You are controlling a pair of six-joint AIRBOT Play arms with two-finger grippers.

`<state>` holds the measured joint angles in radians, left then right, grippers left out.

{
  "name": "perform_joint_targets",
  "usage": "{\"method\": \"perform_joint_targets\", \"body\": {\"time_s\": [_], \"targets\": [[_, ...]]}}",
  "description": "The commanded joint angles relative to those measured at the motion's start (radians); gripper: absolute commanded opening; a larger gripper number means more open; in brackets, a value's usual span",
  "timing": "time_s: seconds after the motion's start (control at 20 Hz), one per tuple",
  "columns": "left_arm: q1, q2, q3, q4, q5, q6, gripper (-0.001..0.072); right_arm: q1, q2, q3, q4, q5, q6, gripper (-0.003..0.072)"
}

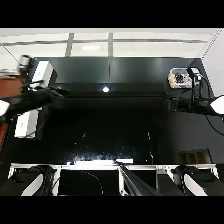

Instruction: Fold the box and place the chain.

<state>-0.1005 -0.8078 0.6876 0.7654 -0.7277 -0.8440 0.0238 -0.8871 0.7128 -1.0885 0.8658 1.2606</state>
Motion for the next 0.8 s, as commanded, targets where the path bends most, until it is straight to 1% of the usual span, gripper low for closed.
{"method": "perform_joint_targets", "body": {"time_s": [0.0, 0.1, 0.25, 0.35, 0.75], "targets": [[-0.220, -0.052, -0.024, 0.037, 0.280, -0.085, 0.0028, 0.026, 0.023, -0.025, -0.150, -0.065, 0.093, 0.0038], [-0.195, -0.072, -0.026, 0.038, 0.280, -0.103, 0.0028, 0.026, 0.024, -0.025, -0.150, -0.065, 0.093, 0.0039], [-0.132, -0.074, -0.042, 0.034, 0.271, -0.133, 0.0030, 0.026, 0.024, -0.025, -0.150, -0.065, 0.093, 0.0038], [-0.111, -0.074, -0.044, 0.034, 0.271, -0.132, 0.0030, 0.026, 0.023, -0.025, -0.150, -0.065, 0.093, 0.0038], [-0.102, -0.074, -0.044, 0.034, 0.275, -0.132, 0.0031, 0.026, 0.024, -0.025, -0.150, -0.066, 0.093, 0.0038]]}}
